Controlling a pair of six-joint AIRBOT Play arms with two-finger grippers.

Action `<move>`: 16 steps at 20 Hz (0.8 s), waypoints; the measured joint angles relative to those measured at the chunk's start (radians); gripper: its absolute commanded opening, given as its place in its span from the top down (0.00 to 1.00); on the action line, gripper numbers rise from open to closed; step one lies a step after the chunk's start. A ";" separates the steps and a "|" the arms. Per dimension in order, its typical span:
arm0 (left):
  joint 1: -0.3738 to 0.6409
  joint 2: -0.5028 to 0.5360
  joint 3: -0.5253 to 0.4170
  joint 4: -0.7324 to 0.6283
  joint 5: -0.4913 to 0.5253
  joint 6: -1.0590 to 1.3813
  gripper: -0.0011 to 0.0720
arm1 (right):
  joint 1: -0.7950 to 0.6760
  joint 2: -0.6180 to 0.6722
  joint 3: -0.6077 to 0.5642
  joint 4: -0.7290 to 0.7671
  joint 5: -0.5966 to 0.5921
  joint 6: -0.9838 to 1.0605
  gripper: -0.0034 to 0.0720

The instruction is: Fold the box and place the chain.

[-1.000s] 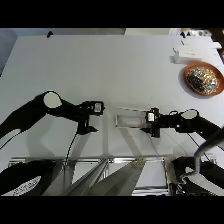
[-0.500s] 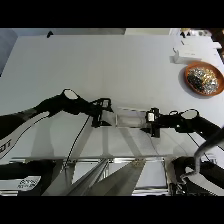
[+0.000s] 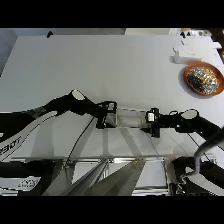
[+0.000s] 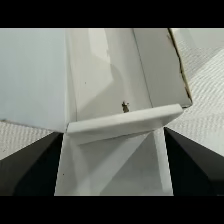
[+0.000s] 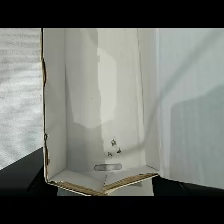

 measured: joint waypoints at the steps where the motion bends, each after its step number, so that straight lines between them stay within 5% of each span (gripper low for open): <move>1: -0.002 0.000 0.000 0.000 0.000 0.000 0.02 | 0.000 0.000 0.000 0.000 0.000 0.000 0.35; 16: -0.039 -0.002 0.001 -0.024 0.028 -0.126 0.04 | 0.000 0.000 0.000 0.000 0.000 0.001 0.35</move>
